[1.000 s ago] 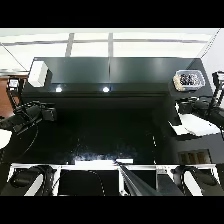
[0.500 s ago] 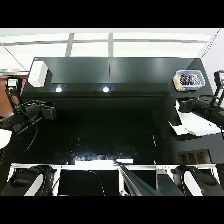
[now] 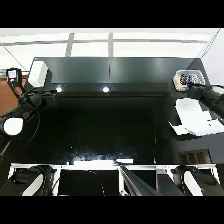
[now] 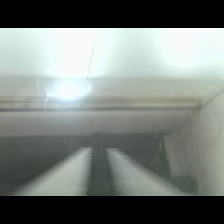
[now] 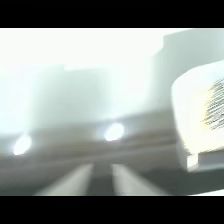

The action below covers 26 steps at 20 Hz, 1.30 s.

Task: Fold the box and place the chain.

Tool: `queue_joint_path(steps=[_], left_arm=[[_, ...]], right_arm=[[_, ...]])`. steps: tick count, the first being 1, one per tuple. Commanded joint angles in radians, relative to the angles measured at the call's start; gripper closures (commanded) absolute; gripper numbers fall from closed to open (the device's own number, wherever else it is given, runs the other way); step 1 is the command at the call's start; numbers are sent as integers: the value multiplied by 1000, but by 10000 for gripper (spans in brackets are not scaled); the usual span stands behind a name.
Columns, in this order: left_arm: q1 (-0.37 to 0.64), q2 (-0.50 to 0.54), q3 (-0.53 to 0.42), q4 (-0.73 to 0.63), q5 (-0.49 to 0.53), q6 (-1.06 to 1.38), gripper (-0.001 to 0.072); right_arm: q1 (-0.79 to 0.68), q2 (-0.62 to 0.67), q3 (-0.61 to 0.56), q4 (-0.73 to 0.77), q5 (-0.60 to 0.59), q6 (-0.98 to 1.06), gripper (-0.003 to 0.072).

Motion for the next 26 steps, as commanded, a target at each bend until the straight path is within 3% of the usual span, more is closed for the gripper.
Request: queue_joint_path(steps=[1,3,6,8,9,10,15,18,21,26], left_arm=[[-12,-108,37,-57,67,-1,-2],[-37,-145,76,-56,-2,0,-2],[-69,-151,100,-56,-65,0,-2],[-83,-152,100,-56,-98,0,-2],[-86,-152,100,-54,-117,0,-2],[-86,-152,100,-54,-134,0,-2],[-86,-157,100,-52,-154,1,-2],[-86,-157,100,-52,-167,1,-2],[-86,-157,100,-52,-173,1,-2],[-86,-158,100,-52,-172,1,-2]], right_arm=[[-34,-57,8,-72,-143,0,54],[-83,-138,52,-209,-61,39,54],[-251,-315,230,-656,73,425,57],[-384,-463,387,-898,286,633,56],[-446,-533,465,-937,402,656,53],[-492,-586,527,-940,492,655,-33],[-577,-778,725,-976,772,503,-34],[-573,-900,843,-898,925,330,-34],[-557,-967,876,-805,941,181,-34],[-503,-1001,879,-940,913,84,-34]])
